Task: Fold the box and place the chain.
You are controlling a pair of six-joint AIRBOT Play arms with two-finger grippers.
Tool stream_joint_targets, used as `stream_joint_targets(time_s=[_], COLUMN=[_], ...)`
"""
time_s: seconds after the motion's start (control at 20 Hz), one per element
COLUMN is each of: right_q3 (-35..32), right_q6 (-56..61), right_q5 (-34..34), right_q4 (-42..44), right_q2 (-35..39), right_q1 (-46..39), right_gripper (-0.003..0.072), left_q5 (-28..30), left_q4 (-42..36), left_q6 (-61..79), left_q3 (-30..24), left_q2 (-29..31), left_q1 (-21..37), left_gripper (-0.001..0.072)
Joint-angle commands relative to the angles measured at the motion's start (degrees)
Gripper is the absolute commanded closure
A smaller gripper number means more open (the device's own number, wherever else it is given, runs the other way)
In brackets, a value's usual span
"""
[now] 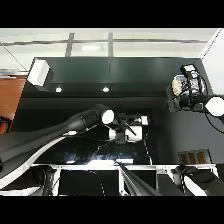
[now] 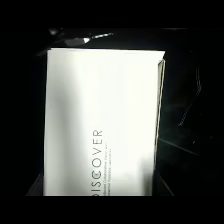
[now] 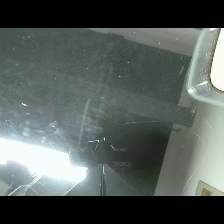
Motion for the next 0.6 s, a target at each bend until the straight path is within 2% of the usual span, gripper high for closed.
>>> stream_joint_targets(time_s=[0.0, 0.2, 0.3, 0.4, 0.55], right_q3=[0.00, 0.00, 0.00, -0.02, 0.00], right_q6=[0.11, 0.15, 0.17, 0.20, 0.39], right_q5=[0.04, 0.04, 0.04, 0.02, 0.02], right_q4=[0.02, 0.02, 0.04, 0.04, 0.09], right_q2=[0.02, 0.02, 0.02, 0.02, 0.02], right_q1=[-0.04, -0.04, -0.04, -0.04, -0.04], right_gripper=[0.0675, 0.0675, 0.0674, 0.0675, 0.0675], left_q5=[-5.42, -17.44, -20.59, -21.03, -22.25], left_q4=[12.46, 24.87, 31.06, 32.46, 29.90], left_q6=[-15.87, -32.59, -41.99, -46.03, -47.71], left_q3=[0.04, 0.02, -0.04, -0.74, -0.79], left_q2=[4.11, 9.22, 11.45, 13.57, 14.62], left_q1=[4.96, 19.58, 28.92, 38.60, 54.21], left_gripper=[0.0315, 0.0315, 0.0315, 0.0314, 0.0315])
